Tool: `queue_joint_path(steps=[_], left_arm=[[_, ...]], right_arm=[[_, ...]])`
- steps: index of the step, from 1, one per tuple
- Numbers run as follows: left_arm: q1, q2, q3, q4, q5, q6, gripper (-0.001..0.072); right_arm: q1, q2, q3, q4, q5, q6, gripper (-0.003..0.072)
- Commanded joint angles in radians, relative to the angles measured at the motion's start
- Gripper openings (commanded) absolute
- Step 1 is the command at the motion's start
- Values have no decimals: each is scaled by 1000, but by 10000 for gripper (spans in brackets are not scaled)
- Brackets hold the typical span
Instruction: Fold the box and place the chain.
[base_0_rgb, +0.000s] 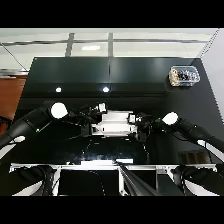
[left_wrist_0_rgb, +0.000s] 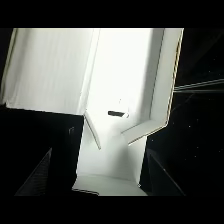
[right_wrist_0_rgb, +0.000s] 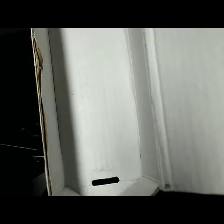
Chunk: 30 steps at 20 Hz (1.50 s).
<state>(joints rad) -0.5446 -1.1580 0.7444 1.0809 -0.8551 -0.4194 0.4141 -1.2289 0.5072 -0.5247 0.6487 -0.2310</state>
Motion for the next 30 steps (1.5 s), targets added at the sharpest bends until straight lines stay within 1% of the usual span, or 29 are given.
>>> queue_joint_path(steps=[1,5,8,10,11,13,14,15,17,23,27,28,30], left_arm=[[-8,-11,0,21,6,1,672],[-51,-49,0,16,10,1,672],[-50,-85,0,16,11,0,672],[-50,-89,0,8,23,1,668],[-50,-89,0,3,27,0,600],[-50,-89,0,-14,33,0,497],[-50,-89,0,-26,36,0,401],[-50,-89,0,-33,36,0,384],[-50,-89,0,-48,36,0,273],[-50,-88,2,-49,32,0,276],[-50,-71,2,3,3,-2,278],[-50,-65,2,15,-3,-10,284],[-50,-58,5,15,-22,-10,330]], right_arm=[[0,-1,0,0,0,0,159],[0,-1,0,0,0,0,159],[0,-1,0,0,0,0,160],[0,-1,0,0,0,0,159],[0,-1,0,0,0,0,160],[0,-1,0,0,0,0,160],[0,-1,0,0,0,0,160],[0,-1,0,0,0,0,160],[0,-1,0,0,0,0,160],[0,-1,0,0,0,0,160],[0,-1,0,0,0,0,159],[0,-1,0,0,0,0,159],[0,-1,0,0,0,0,160]])
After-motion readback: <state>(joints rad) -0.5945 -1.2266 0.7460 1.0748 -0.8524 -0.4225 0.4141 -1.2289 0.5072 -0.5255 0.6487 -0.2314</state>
